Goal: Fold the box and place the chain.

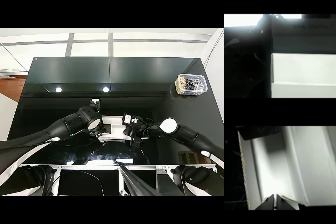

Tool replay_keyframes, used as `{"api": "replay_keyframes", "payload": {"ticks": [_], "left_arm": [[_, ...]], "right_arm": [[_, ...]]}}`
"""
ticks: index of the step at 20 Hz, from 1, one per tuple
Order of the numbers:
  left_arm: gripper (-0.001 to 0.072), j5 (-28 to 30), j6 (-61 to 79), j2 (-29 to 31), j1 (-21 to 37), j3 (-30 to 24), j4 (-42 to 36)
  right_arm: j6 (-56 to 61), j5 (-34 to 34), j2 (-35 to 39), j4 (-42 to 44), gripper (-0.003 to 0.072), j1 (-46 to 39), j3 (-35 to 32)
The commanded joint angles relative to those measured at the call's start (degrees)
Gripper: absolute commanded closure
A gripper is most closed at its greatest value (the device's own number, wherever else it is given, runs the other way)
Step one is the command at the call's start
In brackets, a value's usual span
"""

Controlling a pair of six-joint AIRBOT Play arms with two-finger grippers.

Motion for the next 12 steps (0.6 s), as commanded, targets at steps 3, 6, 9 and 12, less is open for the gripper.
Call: {"api": "replay_keyframes", "payload": {"ticks": [3, 6, 9, 12], "left_arm": [[0.0678, -0.3, 0.1, 0.0, 0.0, 0.0, 0.1], [0.0678, -0.3, 0.1, 0.0, 0.0, 0.0, 0.1], [0.0678, -0.3, 0.1, 0.0, 0.0, 0.0, 0.1], [0.0678, -0.5, 0.2, 0.0, 0.0, 0.0, 0.1]], "right_arm": [[24.5, 7.9, 11.1, -11.2, 0.0645, -10.8, 0.1], [46.1, 15.1, 14.9, -14.8, 0.0645, -26.5, 0.0], [65.1, 19.4, 13.4, -17.7, 0.0645, -41.8, -0.7], [70.1, 25.0, 9.7, -16.2, 0.0644, -48.2, -3.6]]}}
